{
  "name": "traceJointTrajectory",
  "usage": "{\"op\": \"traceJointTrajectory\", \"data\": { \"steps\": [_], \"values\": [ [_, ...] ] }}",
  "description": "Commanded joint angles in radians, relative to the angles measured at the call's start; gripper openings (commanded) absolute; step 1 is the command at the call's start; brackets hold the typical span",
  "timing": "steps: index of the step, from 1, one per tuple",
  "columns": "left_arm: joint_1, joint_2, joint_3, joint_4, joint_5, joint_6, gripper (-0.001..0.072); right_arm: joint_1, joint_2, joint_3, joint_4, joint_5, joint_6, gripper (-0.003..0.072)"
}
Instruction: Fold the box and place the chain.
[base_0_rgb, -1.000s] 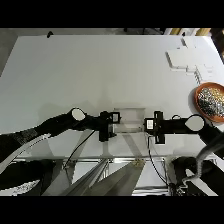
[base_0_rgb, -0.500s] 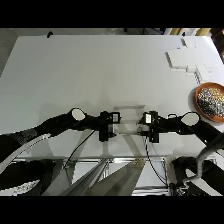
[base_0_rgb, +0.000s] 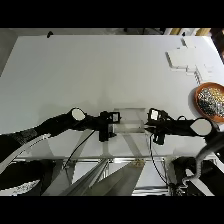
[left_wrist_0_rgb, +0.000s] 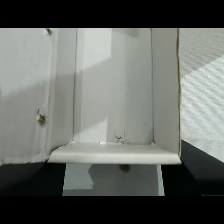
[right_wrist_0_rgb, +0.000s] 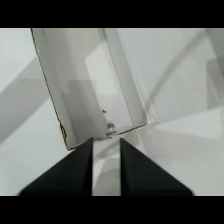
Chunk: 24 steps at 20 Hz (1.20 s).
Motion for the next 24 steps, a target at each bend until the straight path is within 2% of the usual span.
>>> {"op": "traceJointTrajectory", "data": {
  "steps": [1,4,7,11,16,19,22,24],
  "values": [
    [0.001,0.001,0.0,0.002,0.0,0.002,0.0173,0.0,0.151,0.012,-0.059,0.044,0.221,0.0013],
    [0.001,0.0,0.001,0.002,0.0,0.002,0.0173,-0.05,0.175,0.049,-0.081,0.045,0.404,0.0014],
    [0.001,0.001,0.0,0.002,0.0,0.002,0.0173,-0.195,0.151,0.117,-0.131,0.051,0.6,0.0014],
    [0.001,0.001,0.001,0.002,0.0,0.002,0.0173,-0.364,0.073,0.13,-0.219,0.064,0.736,0.0014],
    [0.001,0.001,0.001,0.002,0.0,0.002,0.0173,-0.371,-0.135,0.125,-0.254,0.165,0.766,0.0014],
    [0.001,0.001,0.001,0.002,0.0,0.002,0.0173,-0.371,-0.216,0.104,-0.235,0.151,0.812,0.0014],
    [0.001,0.001,0.001,0.002,0.0,0.002,0.0173,-0.37,-0.256,0.053,-0.136,0.105,0.815,0.0014],
    [0.001,0.001,0.001,0.002,0.0,0.002,0.0173,-0.331,-0.278,0.037,-0.126,0.101,0.815,0.0014]
  ]
}}
